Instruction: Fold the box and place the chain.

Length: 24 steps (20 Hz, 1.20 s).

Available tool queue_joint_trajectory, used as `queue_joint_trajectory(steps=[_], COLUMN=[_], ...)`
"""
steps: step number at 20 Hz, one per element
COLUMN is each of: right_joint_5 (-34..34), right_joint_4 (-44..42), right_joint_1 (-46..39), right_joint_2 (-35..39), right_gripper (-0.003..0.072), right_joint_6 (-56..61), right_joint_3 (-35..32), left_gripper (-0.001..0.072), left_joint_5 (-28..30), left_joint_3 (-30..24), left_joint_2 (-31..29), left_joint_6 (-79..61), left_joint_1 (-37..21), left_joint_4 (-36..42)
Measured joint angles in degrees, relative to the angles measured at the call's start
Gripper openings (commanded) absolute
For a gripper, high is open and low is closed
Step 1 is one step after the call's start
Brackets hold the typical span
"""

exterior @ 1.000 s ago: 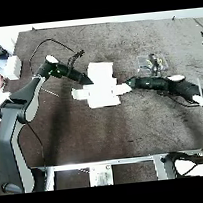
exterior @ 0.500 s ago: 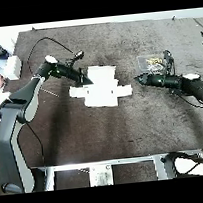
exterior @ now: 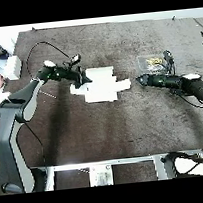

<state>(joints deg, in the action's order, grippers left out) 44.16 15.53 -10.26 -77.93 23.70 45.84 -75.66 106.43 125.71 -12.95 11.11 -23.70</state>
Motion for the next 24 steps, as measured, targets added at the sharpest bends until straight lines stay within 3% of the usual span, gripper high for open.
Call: queue_joint_trajectory(steps=[9,11,19,21,24], right_joint_5=[-0.4,0.4,4.9,4.0,0.0], right_joint_4=[-0.1,-0.7,-2.5,-2.0,2.1], right_joint_1=[0.0,0.0,6.3,9.3,14.4], right_joint_2=[0.0,0.0,0.0,0.0,-0.3], right_gripper=[0.0298,0.0547,0.0547,0.0639,0.0639], right_joint_6=[-6.5,-9.8,-31.8,-37.1,-42.3], right_joint_3=[0.0,0.0,0.0,0.0,0.1], left_gripper=[0.0008,0.001,0.0011,0.0011,0.0011], left_joint_5=[3.9,4.3,4.7,4.7,4.7], left_joint_3=[-2.8,-3.5,-4.1,-4.2,-4.2], left_joint_2=[0.1,0.1,0.1,0.1,0.1], left_joint_6=[-5.6,-6.1,-6.8,-6.8,-6.8], left_joint_1=[0.0,0.0,-0.1,-0.1,-0.1], left_joint_4=[-0.3,-0.2,0.1,0.1,0.1])
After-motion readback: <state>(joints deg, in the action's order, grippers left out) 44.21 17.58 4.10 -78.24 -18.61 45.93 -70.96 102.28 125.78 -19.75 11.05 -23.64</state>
